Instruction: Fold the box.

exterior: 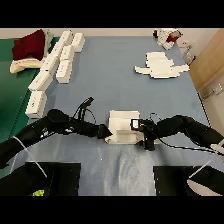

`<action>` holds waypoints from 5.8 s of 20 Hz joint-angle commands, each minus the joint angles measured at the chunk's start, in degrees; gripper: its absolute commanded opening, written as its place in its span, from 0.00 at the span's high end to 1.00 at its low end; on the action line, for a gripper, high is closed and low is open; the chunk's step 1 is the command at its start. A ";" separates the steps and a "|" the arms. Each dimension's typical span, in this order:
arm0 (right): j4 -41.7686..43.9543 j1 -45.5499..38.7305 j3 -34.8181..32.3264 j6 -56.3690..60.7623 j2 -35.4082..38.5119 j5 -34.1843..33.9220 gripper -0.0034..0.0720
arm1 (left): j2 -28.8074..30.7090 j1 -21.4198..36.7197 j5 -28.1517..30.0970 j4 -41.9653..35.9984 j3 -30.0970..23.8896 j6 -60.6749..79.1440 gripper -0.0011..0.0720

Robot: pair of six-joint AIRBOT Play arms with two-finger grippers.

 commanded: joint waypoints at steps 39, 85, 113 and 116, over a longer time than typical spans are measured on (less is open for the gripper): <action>0.02 -0.02 -0.02 0.00 0.04 0.00 0.22 | -20.79 -29.57 -10.19 60.92 30.84 -75.95 0.33; 0.02 -0.02 -0.02 0.00 0.04 0.00 0.22 | -10.91 -33.33 -36.81 67.89 40.41 -55.19 0.97; 0.02 -0.02 -0.02 0.00 0.04 0.02 0.22 | -10.58 -2.69 -1.99 13.46 7.96 66.16 0.03; 0.02 -0.02 -0.02 0.00 0.04 0.02 0.22 | -10.56 -2.69 -1.18 9.03 7.17 69.42 0.02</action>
